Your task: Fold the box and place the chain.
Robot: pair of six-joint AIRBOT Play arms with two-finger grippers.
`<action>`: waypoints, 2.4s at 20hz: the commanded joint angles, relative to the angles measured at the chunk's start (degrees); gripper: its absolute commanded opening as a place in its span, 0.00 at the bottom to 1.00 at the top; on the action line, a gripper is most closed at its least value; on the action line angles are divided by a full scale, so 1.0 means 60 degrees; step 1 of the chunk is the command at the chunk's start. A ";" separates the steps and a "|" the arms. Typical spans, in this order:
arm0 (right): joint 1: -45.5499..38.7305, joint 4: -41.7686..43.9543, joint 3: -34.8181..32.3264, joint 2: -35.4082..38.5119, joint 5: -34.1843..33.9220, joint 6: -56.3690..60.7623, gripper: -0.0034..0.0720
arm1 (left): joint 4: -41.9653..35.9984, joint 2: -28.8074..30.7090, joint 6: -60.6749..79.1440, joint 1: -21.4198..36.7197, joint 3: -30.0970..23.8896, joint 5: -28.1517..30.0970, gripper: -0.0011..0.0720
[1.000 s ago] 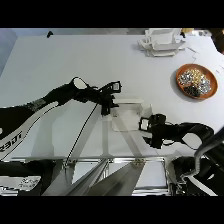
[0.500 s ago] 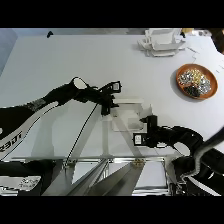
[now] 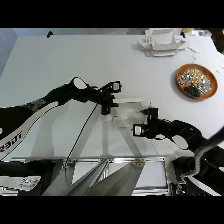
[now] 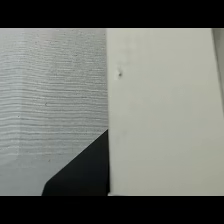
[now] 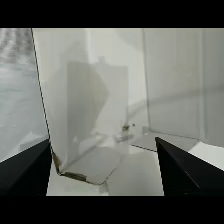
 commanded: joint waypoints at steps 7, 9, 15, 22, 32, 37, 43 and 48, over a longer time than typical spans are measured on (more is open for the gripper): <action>-0.1104 0.1432 0.0841 -0.0026 0.1526 -0.1169 0.97 | 0.0004 -0.0004 0.0007 -0.0004 0.0000 -0.0029 0.03; -0.1526 0.2058 0.0907 -0.0095 0.1690 -0.1490 0.97 | 0.0004 -0.0004 0.0007 -0.0004 0.0000 -0.0029 0.03; -0.2353 0.4109 0.1719 -0.0929 0.2014 -0.3253 0.97 | 0.0004 -0.0004 0.0007 -0.0004 0.0000 -0.0029 0.03; -0.3435 0.4932 0.1945 -0.1712 0.3206 -0.4725 0.93 | 0.0004 -0.0004 0.0007 -0.0004 0.0000 -0.0033 0.03; -0.4790 0.7249 0.2503 -0.3202 0.5005 -0.7770 0.93 | 0.0004 -0.0004 0.0007 -0.0004 0.0000 -0.0029 0.03; -0.4790 0.7406 0.3031 -0.4313 0.5442 -0.7956 0.93 | 0.0004 -0.0004 0.0007 -0.0004 0.0000 -0.0029 0.03; -0.4790 0.7391 0.3413 -0.5424 0.6331 -0.7963 0.94 | 0.0004 -0.0004 0.0007 -0.0004 0.0000 -0.0029 0.03; -0.4790 0.7300 0.3413 -0.5748 0.6699 -0.7952 0.92 | 0.0004 -0.0004 0.0007 -0.0004 0.0000 -0.0029 0.03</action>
